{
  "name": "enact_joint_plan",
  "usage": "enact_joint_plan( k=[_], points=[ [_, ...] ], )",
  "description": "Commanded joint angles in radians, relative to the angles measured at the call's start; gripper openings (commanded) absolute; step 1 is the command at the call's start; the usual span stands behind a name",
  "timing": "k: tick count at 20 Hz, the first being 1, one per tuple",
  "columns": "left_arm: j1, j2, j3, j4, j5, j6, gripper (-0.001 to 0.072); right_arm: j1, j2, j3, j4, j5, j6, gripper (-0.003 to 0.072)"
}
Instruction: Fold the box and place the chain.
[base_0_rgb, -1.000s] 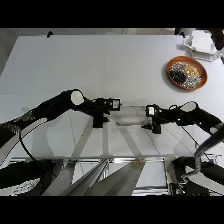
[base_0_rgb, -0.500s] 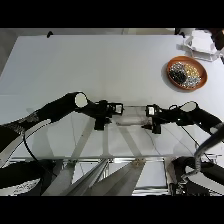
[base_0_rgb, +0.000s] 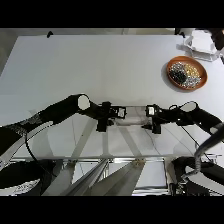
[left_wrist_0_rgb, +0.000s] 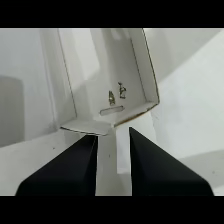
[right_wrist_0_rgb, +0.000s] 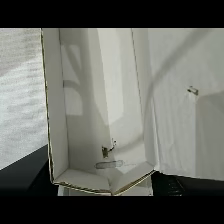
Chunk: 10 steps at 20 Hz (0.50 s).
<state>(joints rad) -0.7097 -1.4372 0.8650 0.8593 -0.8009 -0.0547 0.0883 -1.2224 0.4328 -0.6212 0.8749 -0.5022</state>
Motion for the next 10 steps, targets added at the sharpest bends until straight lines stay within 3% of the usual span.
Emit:
enact_joint_plan(
  k=[1,4,6,10],
  points=[
    [-0.018,-0.001,0.000,-0.014,0.058,0.006,0.0201,0.000,0.000,0.000,0.000,0.000,0.000,0.0302],
    [-0.049,-0.001,0.000,-0.018,0.129,0.006,0.0193,0.000,0.000,0.000,0.000,0.000,0.000,0.0302],
    [-0.069,-0.002,0.000,-0.018,0.151,0.006,0.0105,0.000,0.000,0.000,0.000,0.000,0.000,0.0302],
    [-0.089,-0.023,0.000,-0.031,0.162,0.005,0.0079,0.000,0.000,0.000,0.000,0.000,0.000,0.0302]
  ],
)
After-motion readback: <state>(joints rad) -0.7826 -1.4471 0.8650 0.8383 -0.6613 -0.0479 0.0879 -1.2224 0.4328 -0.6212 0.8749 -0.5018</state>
